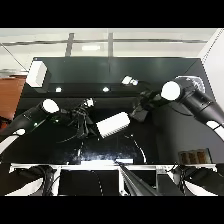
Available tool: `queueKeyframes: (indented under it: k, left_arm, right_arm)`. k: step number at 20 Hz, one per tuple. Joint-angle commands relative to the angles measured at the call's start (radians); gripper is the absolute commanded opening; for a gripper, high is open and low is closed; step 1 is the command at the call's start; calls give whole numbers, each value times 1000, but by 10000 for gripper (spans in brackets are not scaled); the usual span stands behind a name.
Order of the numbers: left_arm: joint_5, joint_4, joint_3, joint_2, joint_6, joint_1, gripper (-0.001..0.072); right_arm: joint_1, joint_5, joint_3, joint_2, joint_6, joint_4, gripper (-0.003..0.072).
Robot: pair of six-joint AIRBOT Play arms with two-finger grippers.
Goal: Fold the box and place the chain.
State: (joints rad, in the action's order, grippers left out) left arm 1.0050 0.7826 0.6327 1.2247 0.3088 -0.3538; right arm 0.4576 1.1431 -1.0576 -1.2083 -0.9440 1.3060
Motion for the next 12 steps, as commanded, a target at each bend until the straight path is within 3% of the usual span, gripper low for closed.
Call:
queueKeyframes:
  k: [1,3,6,8,12]
  left_arm:
    - [-4,13,-71,-28,150,-59,696]
    - [-66,13,-99,-44,178,-128,695]
    - [-250,1,-145,-93,197,-196,697]
    - [-355,-103,-185,-113,185,-204,706]
    - [-412,-250,-200,-113,4,-222,707]
  right_arm:
    - [-158,84,-1,9,-31,3,699]
    - [-249,97,0,9,-33,-20,699]
    - [-351,126,1,9,-33,-57,699]
    - [-381,132,1,9,-32,-60,699]
    - [-385,109,1,9,-32,-61,699]
